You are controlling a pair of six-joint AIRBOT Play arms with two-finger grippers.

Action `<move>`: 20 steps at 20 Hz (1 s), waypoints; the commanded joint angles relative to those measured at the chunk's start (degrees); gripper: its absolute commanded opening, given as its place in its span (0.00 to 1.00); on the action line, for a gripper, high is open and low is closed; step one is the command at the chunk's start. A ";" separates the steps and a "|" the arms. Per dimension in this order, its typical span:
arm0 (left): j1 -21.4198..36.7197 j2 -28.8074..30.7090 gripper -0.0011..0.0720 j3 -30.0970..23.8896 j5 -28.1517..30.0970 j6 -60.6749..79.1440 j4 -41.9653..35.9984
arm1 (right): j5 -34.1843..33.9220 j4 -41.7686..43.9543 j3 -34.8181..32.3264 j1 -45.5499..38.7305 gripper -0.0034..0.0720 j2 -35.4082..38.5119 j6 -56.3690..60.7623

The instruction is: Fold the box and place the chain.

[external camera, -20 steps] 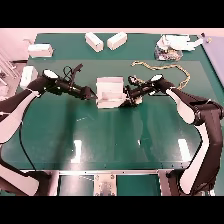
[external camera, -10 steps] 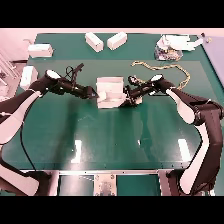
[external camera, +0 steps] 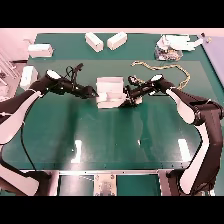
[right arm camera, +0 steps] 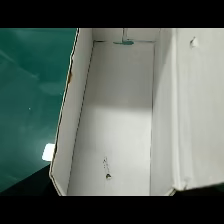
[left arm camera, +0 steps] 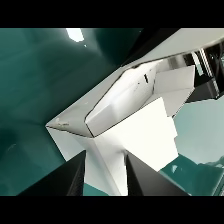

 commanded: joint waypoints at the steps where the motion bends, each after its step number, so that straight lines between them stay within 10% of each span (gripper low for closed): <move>1: -1.84 0.04 0.44 0.04 0.57 -0.57 3.21 | 0.02 0.00 0.02 0.02 0.71 0.00 0.00; 20: -7.23 0.04 0.45 4.20 7.93 -9.66 15.52 | 0.02 0.00 0.02 0.02 0.71 0.00 0.00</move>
